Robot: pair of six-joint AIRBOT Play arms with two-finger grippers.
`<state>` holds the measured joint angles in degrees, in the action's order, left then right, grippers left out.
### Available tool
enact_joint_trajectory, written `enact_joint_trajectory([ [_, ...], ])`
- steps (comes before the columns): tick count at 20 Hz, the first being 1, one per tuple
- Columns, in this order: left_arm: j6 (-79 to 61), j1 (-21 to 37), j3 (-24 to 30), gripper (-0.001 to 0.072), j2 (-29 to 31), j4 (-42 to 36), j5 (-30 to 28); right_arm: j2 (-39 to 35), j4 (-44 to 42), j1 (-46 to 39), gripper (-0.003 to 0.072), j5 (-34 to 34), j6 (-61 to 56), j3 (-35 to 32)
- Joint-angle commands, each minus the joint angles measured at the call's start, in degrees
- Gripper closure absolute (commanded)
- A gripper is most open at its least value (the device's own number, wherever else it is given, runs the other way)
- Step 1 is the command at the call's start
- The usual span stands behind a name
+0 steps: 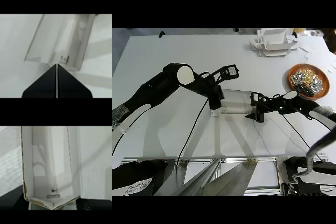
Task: Fold the box and place the chain.
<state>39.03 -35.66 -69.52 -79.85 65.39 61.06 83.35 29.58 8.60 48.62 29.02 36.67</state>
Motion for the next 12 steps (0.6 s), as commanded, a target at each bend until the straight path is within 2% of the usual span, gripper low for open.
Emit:
enact_joint_trajectory([
  [1, -0.04, 0.04, 0.04, 0.0702, -0.55, 2.64, 5.68, -0.02, -0.02, 0.02, 0.028, 0.02, -0.02, -0.04],
  [5, -0.04, 0.37, 0.09, 0.0702, -3.56, 4.74, 6.73, -0.02, -0.02, 0.02, 0.028, 0.02, -0.02, -0.04],
  [12, -3.65, 4.42, 0.28, 0.0702, -8.35, 4.74, 7.34, 0.0, -0.02, 0.02, 0.028, 0.02, -0.02, -0.04],
])
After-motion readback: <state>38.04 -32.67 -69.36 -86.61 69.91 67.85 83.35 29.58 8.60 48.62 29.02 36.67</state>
